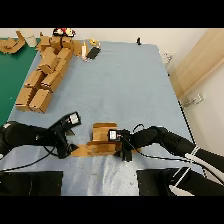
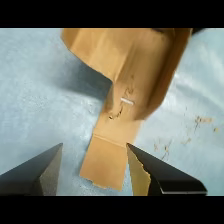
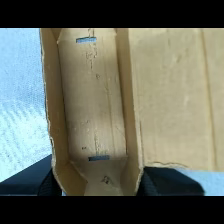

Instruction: Fold the box.

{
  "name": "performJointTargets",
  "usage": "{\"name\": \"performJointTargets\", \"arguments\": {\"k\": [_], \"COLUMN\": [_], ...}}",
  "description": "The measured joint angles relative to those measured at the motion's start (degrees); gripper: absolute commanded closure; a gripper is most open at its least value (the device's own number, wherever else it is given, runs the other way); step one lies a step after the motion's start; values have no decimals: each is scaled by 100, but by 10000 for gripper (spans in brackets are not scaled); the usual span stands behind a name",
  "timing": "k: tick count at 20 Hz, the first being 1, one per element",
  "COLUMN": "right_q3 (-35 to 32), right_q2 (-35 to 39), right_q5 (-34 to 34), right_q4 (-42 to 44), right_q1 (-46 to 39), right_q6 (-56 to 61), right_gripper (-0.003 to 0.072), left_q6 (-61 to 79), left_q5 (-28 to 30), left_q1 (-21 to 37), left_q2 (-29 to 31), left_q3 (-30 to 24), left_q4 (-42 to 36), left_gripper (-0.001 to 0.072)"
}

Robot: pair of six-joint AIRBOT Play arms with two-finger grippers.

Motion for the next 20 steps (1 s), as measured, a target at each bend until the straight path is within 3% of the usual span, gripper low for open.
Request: {"name": "performJointTargets", "arguments": {"k": [3,8,16,17,18,19,20], "right_q3": [0,0,0,0,0,0,0], "right_q2": [0,0,0,0,0,0,0], "right_q5": [0,0,0,2,0,0,2], "right_q4": [-2,-2,-17,-17,-17,-17,-17], "right_q1": [0,-2,-2,0,0,0,0], "right_q6": [0,0,0,0,-2,0,0], "right_gripper": [149,149,149,149,149,149,149], "left_q6": [748,2494,3215,3224,3244,3261,3289], "left_q5": [105,505,942,984,1019,1049,1075], "left_q1": [-240,-417,-452,-452,-452,-452,-452], "left_q2": [-205,-852,-1397,-1414,-1436,-1458,-1480], "left_q3": [-205,-315,-345,-343,-343,-343,-345], "left_q4": [-284,-1513,-2186,-2212,-2243,-2249,-2256], "left_gripper": [80,79,95,211,427,537,536]}}
